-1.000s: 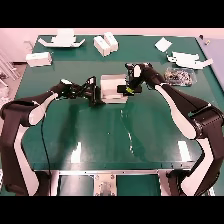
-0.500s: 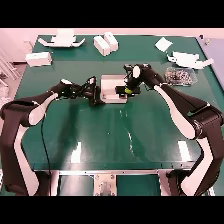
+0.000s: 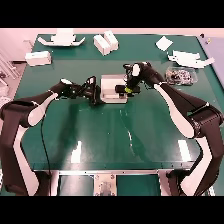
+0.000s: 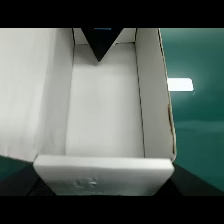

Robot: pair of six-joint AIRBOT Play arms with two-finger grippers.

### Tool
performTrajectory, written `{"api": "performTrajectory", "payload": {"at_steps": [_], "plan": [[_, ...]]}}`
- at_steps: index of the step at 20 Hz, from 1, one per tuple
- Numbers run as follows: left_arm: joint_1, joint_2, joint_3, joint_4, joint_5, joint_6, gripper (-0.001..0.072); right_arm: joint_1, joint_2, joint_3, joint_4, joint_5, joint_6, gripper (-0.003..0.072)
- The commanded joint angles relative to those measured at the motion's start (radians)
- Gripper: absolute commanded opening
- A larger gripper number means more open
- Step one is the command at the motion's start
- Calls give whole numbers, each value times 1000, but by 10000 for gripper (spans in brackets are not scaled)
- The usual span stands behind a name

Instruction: Fold the box and place the chain.

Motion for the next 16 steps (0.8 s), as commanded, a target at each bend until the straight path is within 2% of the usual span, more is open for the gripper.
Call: {"api": "performTrajectory", "payload": {"at_steps": [1,5,9,11,16], "plan": [[0,0,1,0,3,0,526,-1,3,17,-17,-16,-1,517],[0,0,1,0,3,0,525,-1,14,95,-50,36,-12,518],[0,0,1,0,3,0,525,-2,47,179,-154,121,-13,518],[0,0,1,0,3,0,526,-1,75,191,-158,126,-21,550],[0,0,1,0,3,-1,526,-16,135,193,-226,150,-58,550]]}}
